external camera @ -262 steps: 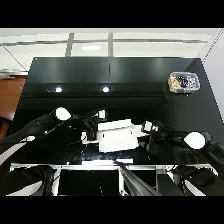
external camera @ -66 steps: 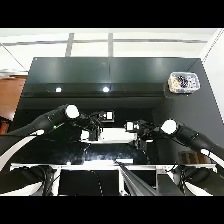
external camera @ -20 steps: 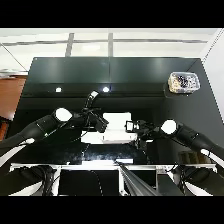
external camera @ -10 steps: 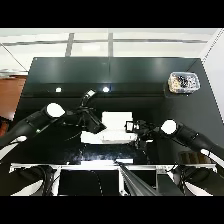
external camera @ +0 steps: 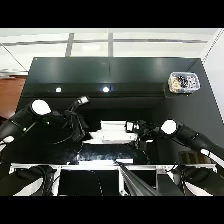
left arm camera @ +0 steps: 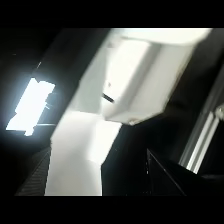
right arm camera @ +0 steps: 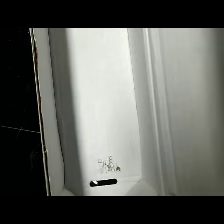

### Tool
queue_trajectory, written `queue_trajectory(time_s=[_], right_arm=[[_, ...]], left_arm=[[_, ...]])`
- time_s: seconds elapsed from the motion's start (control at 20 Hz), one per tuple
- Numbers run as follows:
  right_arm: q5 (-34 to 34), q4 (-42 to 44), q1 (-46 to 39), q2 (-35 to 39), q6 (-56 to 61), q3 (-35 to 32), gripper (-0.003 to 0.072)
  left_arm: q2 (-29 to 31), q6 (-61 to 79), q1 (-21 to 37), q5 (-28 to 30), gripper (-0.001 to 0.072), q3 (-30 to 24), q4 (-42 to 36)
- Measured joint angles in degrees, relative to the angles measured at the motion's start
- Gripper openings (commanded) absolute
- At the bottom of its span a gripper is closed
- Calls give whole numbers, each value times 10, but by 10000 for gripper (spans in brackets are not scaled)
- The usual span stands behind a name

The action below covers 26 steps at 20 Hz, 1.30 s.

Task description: Fold the box and place the chain.

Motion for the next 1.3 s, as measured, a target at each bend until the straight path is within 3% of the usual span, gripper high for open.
queue_trajectory(time_s=[0.1,0.4,0.65,0.75,0.8,0.85,0.95,1.3], right_arm=[[0,0,0,0,0,0,306],[0,0,0,0,0,0,306],[0,0,0,0,0,0,306],[0,0,0,0,0,0,306],[0,0,0,0,0,0,306],[0,0,0,0,0,0,306],[0,0,0,0,0,0,306],[0,0,0,0,0,0,306]], left_arm=[[1,42,-26,15,716,-8,20],[0,87,-106,139,715,-24,62],[-12,95,-136,164,707,-26,63],[-16,97,-140,167,664,-26,58],[-17,97,-141,169,557,-26,53],[-17,97,-142,173,538,-26,48],[-19,98,-143,178,418,-26,40],[-20,99,-146,181,395,-26,10]])
